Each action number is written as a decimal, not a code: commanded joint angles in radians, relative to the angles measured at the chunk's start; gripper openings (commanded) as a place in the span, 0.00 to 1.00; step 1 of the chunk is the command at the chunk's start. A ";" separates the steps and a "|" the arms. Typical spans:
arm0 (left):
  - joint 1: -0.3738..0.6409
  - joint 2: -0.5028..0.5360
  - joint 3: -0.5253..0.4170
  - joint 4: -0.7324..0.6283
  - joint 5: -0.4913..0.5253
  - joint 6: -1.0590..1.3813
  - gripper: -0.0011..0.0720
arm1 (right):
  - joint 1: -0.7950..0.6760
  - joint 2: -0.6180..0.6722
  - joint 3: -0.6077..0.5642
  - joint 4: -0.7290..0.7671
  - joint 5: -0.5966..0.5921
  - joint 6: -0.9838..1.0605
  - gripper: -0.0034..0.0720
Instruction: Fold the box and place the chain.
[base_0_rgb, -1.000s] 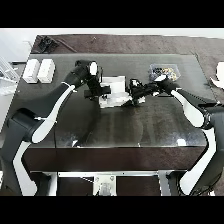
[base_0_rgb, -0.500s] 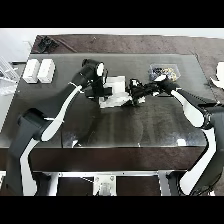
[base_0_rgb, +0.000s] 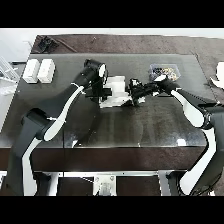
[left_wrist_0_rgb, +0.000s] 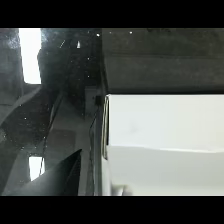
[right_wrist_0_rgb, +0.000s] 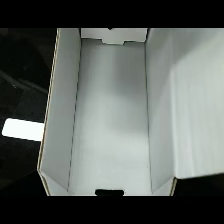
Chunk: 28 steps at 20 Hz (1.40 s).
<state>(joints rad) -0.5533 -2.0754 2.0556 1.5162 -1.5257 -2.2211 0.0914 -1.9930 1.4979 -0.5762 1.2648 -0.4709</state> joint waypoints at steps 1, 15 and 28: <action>-0.001 -0.006 0.003 -0.016 0.019 -0.007 0.49 | -0.001 0.001 0.001 -0.002 0.001 -0.001 0.79; -0.010 -0.028 0.005 -0.058 0.048 0.013 0.11 | -0.001 0.001 0.001 -0.002 0.000 -0.001 0.79; 0.003 -0.025 0.019 -0.063 -0.002 0.056 0.71 | -0.001 0.001 0.001 -0.002 0.001 -0.001 0.79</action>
<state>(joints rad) -0.5575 -2.1044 2.0651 1.4395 -1.4723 -2.1677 0.0910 -1.9930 1.4979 -0.5709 1.2633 -0.4736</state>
